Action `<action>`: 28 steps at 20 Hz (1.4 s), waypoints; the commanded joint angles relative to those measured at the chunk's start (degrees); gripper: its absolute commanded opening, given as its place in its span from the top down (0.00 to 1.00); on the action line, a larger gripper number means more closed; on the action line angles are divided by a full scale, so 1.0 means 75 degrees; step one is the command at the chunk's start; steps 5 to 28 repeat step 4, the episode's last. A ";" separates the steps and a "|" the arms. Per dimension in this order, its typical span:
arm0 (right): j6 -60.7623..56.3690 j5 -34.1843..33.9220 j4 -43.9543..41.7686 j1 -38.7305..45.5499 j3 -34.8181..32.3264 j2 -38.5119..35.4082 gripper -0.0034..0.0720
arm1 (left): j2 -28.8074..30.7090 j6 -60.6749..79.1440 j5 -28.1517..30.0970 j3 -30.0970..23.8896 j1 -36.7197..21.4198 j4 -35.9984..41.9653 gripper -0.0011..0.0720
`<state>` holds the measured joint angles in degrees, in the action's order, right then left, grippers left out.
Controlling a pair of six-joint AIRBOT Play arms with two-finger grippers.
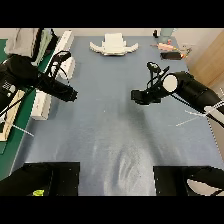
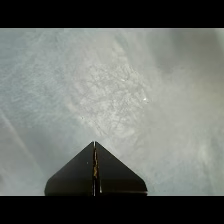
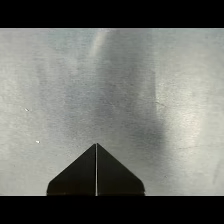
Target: Fold the box.
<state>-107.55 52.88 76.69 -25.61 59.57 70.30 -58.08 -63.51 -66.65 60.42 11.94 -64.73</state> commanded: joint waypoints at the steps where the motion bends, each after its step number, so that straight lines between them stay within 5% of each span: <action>1: 0.0003 0.0003 -0.0052 0.0003 0.0006 0.0006 0.94 | 0.0140 -0.0032 -0.0108 -0.0169 0.0023 0.0067 0.97; 28: 0.0003 0.0003 -0.0052 0.0003 0.0006 0.0006 0.94 | 0.0140 -0.0032 -0.0108 -0.0169 0.0023 0.0070 0.97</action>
